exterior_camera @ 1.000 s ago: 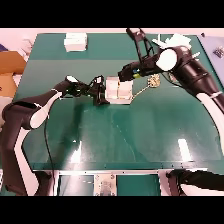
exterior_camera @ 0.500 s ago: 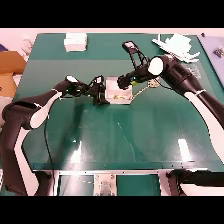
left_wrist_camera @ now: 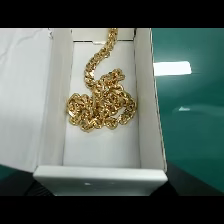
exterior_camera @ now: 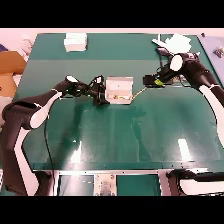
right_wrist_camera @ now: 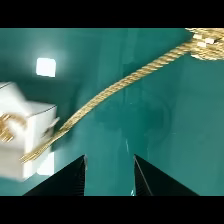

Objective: Fold the box and place the chain.

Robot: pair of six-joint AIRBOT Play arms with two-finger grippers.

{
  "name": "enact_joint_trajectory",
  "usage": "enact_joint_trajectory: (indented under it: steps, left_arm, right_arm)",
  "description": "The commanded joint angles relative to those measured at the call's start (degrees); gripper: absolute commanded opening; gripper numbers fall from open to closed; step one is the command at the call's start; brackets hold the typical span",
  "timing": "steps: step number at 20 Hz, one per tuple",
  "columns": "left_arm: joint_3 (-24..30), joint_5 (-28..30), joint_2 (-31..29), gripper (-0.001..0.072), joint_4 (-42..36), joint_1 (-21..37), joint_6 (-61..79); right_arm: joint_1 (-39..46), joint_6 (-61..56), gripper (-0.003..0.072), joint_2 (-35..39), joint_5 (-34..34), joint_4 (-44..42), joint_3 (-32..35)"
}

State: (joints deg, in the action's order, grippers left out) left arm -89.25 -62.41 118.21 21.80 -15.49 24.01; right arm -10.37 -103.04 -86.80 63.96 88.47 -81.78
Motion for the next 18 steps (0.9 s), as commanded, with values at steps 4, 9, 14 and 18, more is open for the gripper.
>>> enact_joint_trajectory:
  steps: [4, 9, 14, 18]
  left_arm:
    - [-0.02, 0.02, 0.0, 0.0362, 0.02, 0.07, 0.0]
    - [-0.02, 0.02, 0.0, 0.0362, 0.02, 0.07, 0.0]
    - [-0.02, 0.02, 0.0, 0.0362, 0.02, 0.07, 0.0]
    - [-0.02, 0.02, 0.0, 0.0362, 0.02, 0.07, 0.0]
  right_arm:
    - [4.85, -5.46, 0.0411, -7.63, -7.3, 0.72, 0.72]
    - [4.85, -7.93, 0.041, -11.93, -12.94, 0.48, -0.15]
    - [4.81, -8.0, 0.0408, -15.52, -14.45, -1.95, -3.52]
    - [4.79, -7.98, 0.0359, -17.46, -17.09, -5.03, -3.91]
